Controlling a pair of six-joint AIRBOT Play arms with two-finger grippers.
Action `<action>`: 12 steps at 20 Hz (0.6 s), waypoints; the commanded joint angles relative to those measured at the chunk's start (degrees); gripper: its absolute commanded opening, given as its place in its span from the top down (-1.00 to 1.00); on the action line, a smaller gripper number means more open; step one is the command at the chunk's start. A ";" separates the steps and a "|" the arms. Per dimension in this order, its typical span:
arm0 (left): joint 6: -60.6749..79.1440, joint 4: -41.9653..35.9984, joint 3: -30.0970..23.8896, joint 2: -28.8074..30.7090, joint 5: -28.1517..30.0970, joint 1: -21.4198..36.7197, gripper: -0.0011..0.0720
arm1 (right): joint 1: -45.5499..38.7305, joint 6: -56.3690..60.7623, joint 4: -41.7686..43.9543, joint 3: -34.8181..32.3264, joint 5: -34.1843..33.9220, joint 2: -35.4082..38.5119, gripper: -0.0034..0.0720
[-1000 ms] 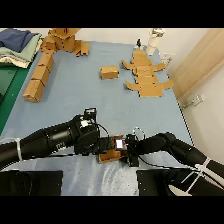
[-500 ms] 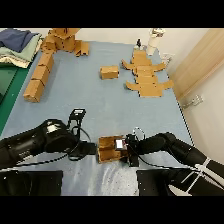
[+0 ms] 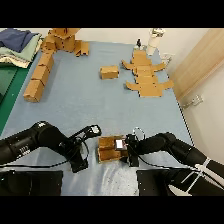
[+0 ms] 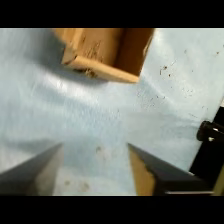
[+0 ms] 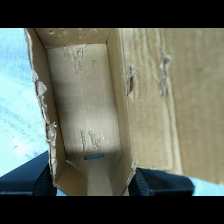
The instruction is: Fold the box.
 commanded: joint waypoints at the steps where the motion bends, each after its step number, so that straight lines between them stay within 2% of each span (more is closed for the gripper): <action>1: 19.12 -5.90 -1.22 -3.06 8.70 0.81 -0.92 | -0.02 0.02 0.02 0.00 0.02 0.00 -0.43; 7: 27.71 -12.63 -2.78 -5.27 13.53 -0.09 -0.92 | -0.02 0.02 0.00 0.00 0.04 0.00 -0.43; 10: 28.09 -13.11 -3.96 -5.31 16.63 -3.87 -0.92 | -0.02 0.02 0.00 0.00 0.04 0.00 -0.43; 12: 28.06 -13.20 -4.92 -5.49 20.74 -6.71 -0.92 | -0.02 0.02 0.02 0.00 0.02 0.00 -0.43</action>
